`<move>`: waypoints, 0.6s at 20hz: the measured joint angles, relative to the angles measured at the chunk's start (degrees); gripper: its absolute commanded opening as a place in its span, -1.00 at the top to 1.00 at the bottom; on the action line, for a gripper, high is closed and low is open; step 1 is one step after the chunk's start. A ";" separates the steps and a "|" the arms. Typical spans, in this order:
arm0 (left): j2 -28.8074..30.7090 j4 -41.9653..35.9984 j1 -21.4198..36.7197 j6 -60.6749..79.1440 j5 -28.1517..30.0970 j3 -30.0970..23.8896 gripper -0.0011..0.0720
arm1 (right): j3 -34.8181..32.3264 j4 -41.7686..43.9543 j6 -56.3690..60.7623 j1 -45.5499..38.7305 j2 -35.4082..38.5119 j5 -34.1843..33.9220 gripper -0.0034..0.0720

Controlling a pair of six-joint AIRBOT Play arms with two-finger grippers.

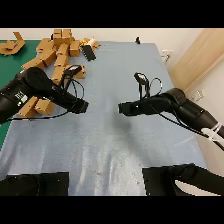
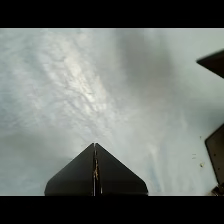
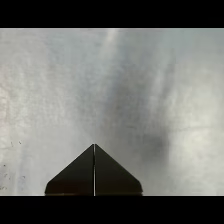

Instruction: Fold the box.

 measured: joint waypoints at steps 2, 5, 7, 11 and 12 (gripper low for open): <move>-0.28 -0.07 -2.08 -1.68 0.00 -0.11 0.94 | 3.34 0.00 -1.70 -0.07 -2.34 -1.09 0.90; -0.52 -0.15 -4.07 -3.21 0.00 -0.13 0.94 | 5.99 0.02 -2.99 -0.13 -3.93 -1.53 0.89; -0.59 -0.20 -4.66 -3.72 -0.02 -0.13 0.94 | 6.84 0.00 -3.45 -0.13 -4.42 -2.34 0.90; -0.63 -0.20 -5.05 -4.13 -0.04 -0.11 0.94 | 7.43 0.00 -3.80 -0.13 -4.79 -3.06 0.90; -0.63 -0.20 -5.09 -4.13 -0.04 -0.13 0.94 | 7.52 0.00 -3.85 -0.13 -4.83 -3.21 0.90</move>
